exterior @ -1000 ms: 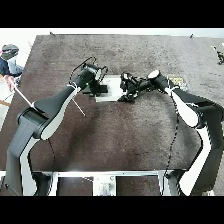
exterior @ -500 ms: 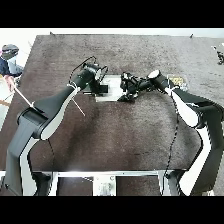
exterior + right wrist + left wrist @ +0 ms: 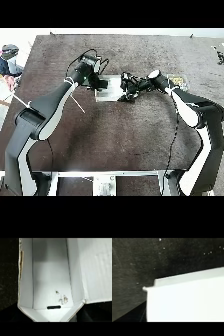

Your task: Fold the box and place the chain.

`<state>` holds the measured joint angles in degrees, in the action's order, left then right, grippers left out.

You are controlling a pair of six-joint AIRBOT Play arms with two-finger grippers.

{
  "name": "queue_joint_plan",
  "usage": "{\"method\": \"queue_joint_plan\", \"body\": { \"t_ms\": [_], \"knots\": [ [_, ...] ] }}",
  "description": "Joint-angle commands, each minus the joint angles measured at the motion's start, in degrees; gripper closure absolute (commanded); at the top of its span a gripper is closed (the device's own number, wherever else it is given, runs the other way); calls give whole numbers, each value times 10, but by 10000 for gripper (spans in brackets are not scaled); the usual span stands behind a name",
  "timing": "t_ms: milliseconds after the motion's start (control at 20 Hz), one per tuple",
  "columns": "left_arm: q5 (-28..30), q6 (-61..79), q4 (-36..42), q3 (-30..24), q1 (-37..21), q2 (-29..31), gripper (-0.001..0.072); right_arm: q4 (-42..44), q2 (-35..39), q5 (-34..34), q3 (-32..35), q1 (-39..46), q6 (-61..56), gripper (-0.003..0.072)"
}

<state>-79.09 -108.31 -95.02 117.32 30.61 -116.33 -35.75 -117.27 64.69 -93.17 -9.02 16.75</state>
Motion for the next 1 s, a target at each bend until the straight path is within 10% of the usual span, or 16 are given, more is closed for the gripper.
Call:
{"method": "queue_joint_plan", "body": {
  "t_ms": [0, 600, 950],
  "knots": [
    [-33, 52, -8, 18, -9, 23, 394, 0, 0, 0, 0, 0, 0, 74],
    [50, 302, 14, 17, -49, 71, 394, 0, 0, 0, 0, 0, 0, 73],
    [81, 742, 428, -49, -196, 70, 396, 0, 0, 0, 0, 0, 0, 73]
  ]
}}
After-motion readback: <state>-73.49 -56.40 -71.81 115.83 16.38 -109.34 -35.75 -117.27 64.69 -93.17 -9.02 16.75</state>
